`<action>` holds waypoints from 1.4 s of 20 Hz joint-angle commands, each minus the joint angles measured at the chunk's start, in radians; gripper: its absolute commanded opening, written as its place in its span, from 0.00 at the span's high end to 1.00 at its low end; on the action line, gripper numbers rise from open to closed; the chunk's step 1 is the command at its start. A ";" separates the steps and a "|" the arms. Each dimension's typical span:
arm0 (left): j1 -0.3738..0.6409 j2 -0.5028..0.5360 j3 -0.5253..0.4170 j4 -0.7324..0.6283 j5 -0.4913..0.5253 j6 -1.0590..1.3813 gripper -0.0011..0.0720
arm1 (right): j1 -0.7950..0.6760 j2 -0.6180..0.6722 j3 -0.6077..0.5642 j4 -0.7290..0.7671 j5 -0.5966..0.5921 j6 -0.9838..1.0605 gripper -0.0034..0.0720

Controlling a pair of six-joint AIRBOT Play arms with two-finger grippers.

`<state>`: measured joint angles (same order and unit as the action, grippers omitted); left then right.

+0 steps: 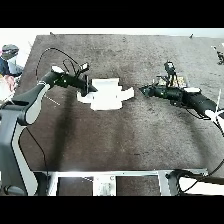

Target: Fold the box and place the chain.

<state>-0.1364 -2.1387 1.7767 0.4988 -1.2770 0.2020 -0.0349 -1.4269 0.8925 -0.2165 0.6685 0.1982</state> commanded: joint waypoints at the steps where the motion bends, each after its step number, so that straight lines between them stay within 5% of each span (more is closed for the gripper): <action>1: -0.001 -0.013 -0.010 0.005 0.026 0.018 0.97 | 0.000 0.001 0.000 -0.005 -0.003 -0.005 0.51; 10: -0.004 -0.014 -0.010 0.019 0.027 0.061 0.97 | 0.005 0.001 0.000 -0.004 -0.005 -0.087 0.46; 12: -0.004 -0.014 -0.010 0.018 0.024 0.061 0.97 | 0.005 0.001 0.000 -0.004 0.003 -0.149 0.12; 20: -0.004 -0.013 -0.010 0.016 0.032 0.061 0.97 | 0.148 0.001 0.001 0.084 0.142 -0.615 0.12; 28: -0.004 -0.013 -0.010 0.016 0.032 0.061 0.97 | 0.317 -0.112 0.107 -0.277 0.140 -0.647 0.12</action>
<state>-0.1402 -2.1521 1.7672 0.5152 -1.2465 0.2623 0.2409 -1.4948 0.9562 -0.3668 0.8040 -0.4286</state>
